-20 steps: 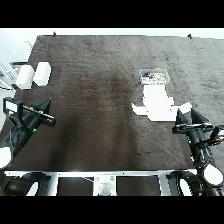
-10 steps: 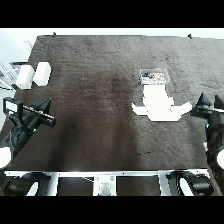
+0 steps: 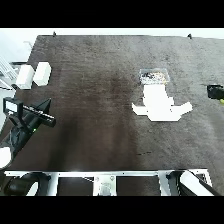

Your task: Fold the box and place the chain.

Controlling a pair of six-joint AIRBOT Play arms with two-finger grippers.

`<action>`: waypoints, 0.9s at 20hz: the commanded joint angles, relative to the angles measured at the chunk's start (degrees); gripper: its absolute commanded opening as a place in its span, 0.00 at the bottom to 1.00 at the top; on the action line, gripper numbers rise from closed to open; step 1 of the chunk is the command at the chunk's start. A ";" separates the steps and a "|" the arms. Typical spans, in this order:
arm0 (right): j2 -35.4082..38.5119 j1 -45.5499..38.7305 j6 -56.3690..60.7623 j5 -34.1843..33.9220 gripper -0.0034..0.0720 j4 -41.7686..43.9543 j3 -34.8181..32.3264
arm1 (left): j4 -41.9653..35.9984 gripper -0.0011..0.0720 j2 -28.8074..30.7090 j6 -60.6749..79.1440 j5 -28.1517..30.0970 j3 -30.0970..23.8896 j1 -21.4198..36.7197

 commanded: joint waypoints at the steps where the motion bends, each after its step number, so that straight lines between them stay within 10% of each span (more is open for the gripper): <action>1: -12.22 -8.24 11.50 26.08 0.70 -17.03 15.54 | 0.00 0.05 0.04 0.00 0.02 -0.02 -0.02; 9: -35.43 -0.55 13.27 45.70 0.71 -27.34 38.84 | 0.00 0.05 0.04 0.00 0.02 -0.02 -0.02; 18: -46.90 6.58 14.25 48.28 0.71 -28.98 42.34 | 0.00 0.05 0.04 0.00 0.02 -0.02 -0.02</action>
